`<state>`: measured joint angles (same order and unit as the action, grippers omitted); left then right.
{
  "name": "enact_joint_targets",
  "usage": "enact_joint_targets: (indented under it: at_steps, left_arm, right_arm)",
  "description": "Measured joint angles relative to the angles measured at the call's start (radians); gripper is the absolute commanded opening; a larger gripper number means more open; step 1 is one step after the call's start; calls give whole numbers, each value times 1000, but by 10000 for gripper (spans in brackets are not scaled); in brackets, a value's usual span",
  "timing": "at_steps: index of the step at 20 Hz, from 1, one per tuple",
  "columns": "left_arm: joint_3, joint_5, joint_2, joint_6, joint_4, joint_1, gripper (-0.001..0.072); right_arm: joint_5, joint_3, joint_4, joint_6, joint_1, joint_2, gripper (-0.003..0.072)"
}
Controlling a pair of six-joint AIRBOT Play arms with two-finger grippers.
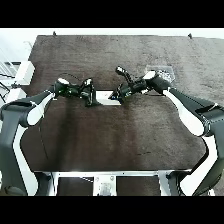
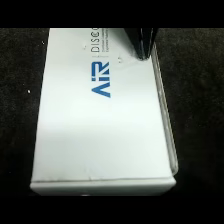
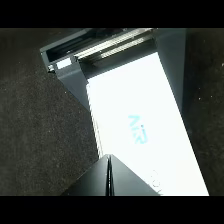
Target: Fold the box and place the chain.
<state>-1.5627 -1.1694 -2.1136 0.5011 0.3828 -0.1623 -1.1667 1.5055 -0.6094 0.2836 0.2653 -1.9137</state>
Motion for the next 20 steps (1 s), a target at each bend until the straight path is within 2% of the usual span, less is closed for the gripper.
enact_joint_targets:
  at_steps: [3,5,9,12,16,20]
  left_arm:
    - [0,2,0,-6,-3,0,351]
    - [0,2,0,-5,-3,0,351]
    - [0,2,0,-5,-3,0,351]
    - [0,2,0,-4,-2,0,351]
    - [0,3,1,-3,-2,0,351]
    - [0,2,1,-3,-2,0,348]
  right_arm:
    - [-27,-3,-18,17,-4,71,10]
    - [-16,1,53,23,-11,181,10]
    - [-7,-55,40,111,-46,444,10]
    - [56,-217,11,175,-88,671,11]
    - [171,-512,-4,206,-167,921,12]
    - [235,-750,-11,216,-229,1043,12]
